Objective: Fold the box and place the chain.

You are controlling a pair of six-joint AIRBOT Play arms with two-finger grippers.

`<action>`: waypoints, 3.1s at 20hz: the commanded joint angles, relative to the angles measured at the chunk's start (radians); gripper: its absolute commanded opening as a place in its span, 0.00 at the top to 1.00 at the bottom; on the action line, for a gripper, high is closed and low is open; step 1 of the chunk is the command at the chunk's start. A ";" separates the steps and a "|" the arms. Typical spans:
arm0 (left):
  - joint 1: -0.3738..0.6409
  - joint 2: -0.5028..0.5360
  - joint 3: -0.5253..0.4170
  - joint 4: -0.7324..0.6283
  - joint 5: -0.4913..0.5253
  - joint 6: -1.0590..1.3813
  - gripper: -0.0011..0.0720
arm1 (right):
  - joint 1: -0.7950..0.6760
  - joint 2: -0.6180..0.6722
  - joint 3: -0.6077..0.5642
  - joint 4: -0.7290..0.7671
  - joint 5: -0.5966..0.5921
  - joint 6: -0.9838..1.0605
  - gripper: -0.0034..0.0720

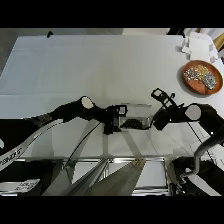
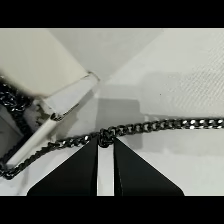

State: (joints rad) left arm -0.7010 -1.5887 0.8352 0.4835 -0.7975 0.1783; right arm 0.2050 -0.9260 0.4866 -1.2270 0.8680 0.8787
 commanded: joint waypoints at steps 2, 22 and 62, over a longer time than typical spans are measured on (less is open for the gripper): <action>0.001 0.000 0.000 0.000 -0.002 0.000 0.89 | 0.000 0.114 0.002 0.000 0.041 0.034 0.94; 0.001 0.000 0.000 0.000 -0.003 0.000 0.89 | 0.000 0.573 0.060 0.261 0.111 0.016 0.94; 0.001 0.000 0.000 0.000 -0.003 0.000 0.89 | 0.000 0.116 0.142 0.460 0.170 -0.233 0.94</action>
State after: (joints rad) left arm -0.7006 -1.5890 0.8352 0.4839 -0.8005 0.1787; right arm 0.2050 -0.8009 0.6277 -0.7040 1.0138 0.6518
